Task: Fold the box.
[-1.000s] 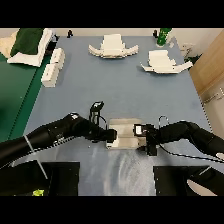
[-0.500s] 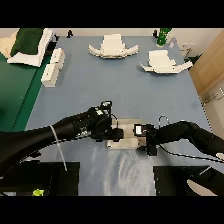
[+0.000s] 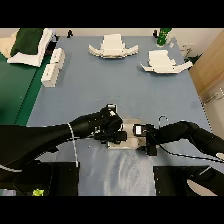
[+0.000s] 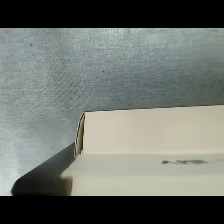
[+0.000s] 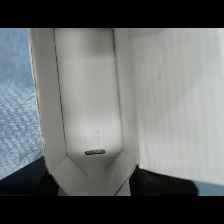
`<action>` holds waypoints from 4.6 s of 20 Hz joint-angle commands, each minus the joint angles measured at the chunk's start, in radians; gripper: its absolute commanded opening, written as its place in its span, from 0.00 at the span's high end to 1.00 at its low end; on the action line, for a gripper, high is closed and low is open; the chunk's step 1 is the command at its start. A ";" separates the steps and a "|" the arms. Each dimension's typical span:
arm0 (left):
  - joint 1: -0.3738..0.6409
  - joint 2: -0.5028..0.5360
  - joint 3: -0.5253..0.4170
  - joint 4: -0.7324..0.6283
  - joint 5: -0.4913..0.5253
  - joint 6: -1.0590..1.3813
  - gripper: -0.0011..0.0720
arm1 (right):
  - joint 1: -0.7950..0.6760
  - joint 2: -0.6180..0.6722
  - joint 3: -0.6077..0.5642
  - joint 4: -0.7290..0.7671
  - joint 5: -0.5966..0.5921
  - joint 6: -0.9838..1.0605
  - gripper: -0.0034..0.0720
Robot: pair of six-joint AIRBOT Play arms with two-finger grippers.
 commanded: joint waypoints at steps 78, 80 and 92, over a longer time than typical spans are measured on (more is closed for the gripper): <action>0.371 0.270 -0.578 -1.020 0.492 2.667 0.03 | 0.000 0.001 0.000 0.000 0.000 0.000 0.32; 0.371 0.270 -0.578 -1.020 0.492 2.667 0.03 | 0.000 0.001 0.000 0.000 0.000 0.000 0.32; 0.340 0.267 -0.577 -1.012 0.532 2.660 0.35 | 0.000 0.001 0.000 0.000 0.000 0.000 0.32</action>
